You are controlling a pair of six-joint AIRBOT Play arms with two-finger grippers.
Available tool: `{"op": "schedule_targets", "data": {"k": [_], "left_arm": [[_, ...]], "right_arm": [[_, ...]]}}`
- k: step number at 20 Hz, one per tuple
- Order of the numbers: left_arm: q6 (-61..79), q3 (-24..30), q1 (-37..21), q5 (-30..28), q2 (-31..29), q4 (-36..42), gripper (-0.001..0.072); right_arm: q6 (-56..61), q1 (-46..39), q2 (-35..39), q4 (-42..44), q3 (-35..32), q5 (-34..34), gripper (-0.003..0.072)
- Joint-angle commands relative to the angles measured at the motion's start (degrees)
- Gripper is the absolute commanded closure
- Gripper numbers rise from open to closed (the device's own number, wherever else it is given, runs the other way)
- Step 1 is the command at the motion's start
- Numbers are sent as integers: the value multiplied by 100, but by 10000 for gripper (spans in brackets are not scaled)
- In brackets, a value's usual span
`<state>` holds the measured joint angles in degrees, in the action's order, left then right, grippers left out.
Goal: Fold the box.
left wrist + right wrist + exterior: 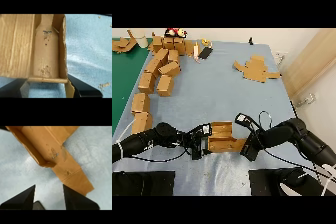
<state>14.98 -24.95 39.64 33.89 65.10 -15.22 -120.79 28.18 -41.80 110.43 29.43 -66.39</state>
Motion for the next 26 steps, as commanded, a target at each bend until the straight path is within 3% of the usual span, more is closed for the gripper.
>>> {"op": "schedule_targets", "data": {"k": [1,8,11,13,15,17,26], "left_arm": [[2,0,2,-2,2,0,186],[2,0,2,-2,2,0,186],[2,0,2,-2,2,0,186],[2,0,2,-2,2,0,186],[0,0,2,-4,2,0,186],[2,0,2,-2,2,0,186],[2,0,2,-4,2,0,186]], "right_arm": [[-1320,52,-201,-44,-240,870,157],[-2577,52,-575,302,-240,1580,157],[-2638,138,-625,306,-243,1665,203],[-2796,291,-643,323,-243,1644,428],[-2844,457,-643,319,-243,1668,475],[-2885,575,-645,297,-243,1685,596],[-3128,590,-647,756,-245,2090,593]]}}
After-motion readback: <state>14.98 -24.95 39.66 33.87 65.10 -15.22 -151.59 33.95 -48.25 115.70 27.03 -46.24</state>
